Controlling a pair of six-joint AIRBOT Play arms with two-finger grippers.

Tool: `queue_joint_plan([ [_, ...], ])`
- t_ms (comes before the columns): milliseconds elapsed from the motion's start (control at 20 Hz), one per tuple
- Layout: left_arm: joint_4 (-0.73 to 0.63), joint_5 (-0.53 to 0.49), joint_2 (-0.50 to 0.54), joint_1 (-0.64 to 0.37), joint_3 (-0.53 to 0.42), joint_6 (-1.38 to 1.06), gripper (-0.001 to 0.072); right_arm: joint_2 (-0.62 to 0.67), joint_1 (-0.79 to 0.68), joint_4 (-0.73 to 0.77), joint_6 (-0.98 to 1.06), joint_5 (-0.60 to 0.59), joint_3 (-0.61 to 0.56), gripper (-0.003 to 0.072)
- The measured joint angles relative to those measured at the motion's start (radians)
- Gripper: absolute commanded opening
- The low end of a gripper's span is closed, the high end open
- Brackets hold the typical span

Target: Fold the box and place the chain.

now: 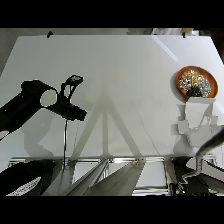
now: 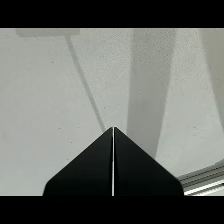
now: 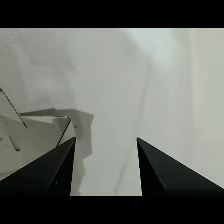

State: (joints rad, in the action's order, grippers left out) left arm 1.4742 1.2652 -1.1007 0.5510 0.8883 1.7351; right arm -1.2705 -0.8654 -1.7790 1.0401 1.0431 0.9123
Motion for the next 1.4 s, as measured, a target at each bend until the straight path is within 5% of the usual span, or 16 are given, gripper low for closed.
queue_joint_plan([
  [650, 0.0, 0.0, 0.0, 0.0, 0.0, 0.0, 0.0008, 0.09, -0.002, 0.183, -0.14, 0.003, 0.001, 0.0406],
  [1100, 0.0, 0.0, 0.0, 0.0, 0.0, 0.0, 0.0008, 0.065, -0.003, 0.082, -0.147, 0.06, 0.001, 0.0402],
  [1250, 0.0, 0.0, 0.0, 0.0, 0.0, 0.0, 0.0008, 0.023, -0.003, 0.039, -0.143, 0.083, 0.0, 0.0303],
  [1400, 0.0, 0.0, 0.0, 0.0, 0.0, 0.0, 0.0008, -0.013, 0.001, 0.006, -0.138, 0.108, 0.0, 0.0084],
])
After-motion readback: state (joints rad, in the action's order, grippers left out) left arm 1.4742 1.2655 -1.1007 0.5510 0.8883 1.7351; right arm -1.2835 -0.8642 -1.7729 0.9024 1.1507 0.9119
